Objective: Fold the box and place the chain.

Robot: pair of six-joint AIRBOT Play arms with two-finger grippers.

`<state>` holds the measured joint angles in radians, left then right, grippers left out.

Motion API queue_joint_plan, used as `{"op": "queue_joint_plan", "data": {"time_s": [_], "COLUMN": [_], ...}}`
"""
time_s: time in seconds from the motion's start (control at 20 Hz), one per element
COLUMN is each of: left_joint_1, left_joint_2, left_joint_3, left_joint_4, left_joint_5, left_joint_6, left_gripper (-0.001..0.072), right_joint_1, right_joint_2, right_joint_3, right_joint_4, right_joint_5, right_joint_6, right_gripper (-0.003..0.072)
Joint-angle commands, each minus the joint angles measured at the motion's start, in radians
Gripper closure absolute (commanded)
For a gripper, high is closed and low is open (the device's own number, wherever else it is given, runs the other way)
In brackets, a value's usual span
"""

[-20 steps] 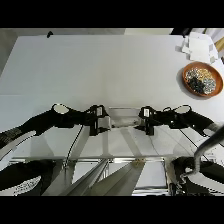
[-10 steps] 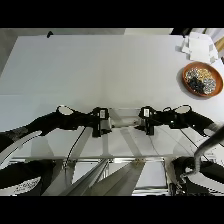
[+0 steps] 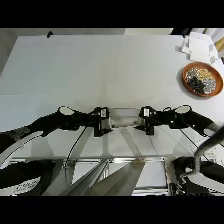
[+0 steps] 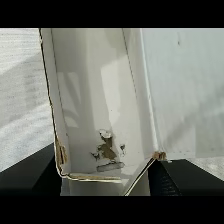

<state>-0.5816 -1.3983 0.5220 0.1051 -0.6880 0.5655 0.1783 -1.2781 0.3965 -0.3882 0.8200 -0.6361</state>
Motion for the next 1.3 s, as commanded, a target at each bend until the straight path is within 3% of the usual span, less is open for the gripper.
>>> {"op": "queue_joint_plan", "data": {"time_s": [0.0, 0.2, 0.25, 0.3, 0.4, 0.5, 0.55, 1.25], "left_joint_1": [-0.018, -0.043, -0.043, -0.043, -0.043, -0.043, -0.043, -0.043], "left_joint_2": [-0.001, -0.001, -0.001, -0.001, -0.001, -0.001, -0.001, -0.001], "left_joint_3": [0.001, 0.001, 0.001, 0.001, 0.001, 0.001, 0.001, 0.001], "left_joint_4": [-0.013, -0.039, -0.043, -0.042, -0.042, -0.042, -0.042, -0.042], "left_joint_5": [0.001, 0.027, 0.027, 0.027, 0.027, 0.027, 0.027, 0.025], "left_joint_6": [0.015, 0.021, 0.021, 0.021, 0.021, 0.021, 0.021, 0.011], "left_gripper": [0.0018, 0.0022, 0.0051, 0.0156, 0.0446, 0.0609, 0.0646, 0.064], "right_joint_1": [0.0, 0.0, 0.0, 0.0, 0.0, 0.0, 0.0, 0.0], "right_joint_2": [0.001, 0.001, 0.001, 0.001, 0.001, 0.001, 0.001, 0.001], "right_joint_3": [0.0, 0.0, 0.0, 0.0, 0.0, 0.0, 0.0, 0.0], "right_joint_4": [0.0, 0.0, 0.0, 0.0, 0.0, 0.0, 0.0, 0.0], "right_joint_5": [0.0, 0.0, 0.0, 0.0, 0.0, 0.0, 0.0, 0.0], "right_joint_6": [-0.001, -0.001, -0.001, -0.001, -0.001, -0.001, -0.001, -0.001], "right_gripper": [0.0351, 0.0351, 0.0351, 0.0351, 0.0351, 0.0351, 0.0351, 0.0351]}}
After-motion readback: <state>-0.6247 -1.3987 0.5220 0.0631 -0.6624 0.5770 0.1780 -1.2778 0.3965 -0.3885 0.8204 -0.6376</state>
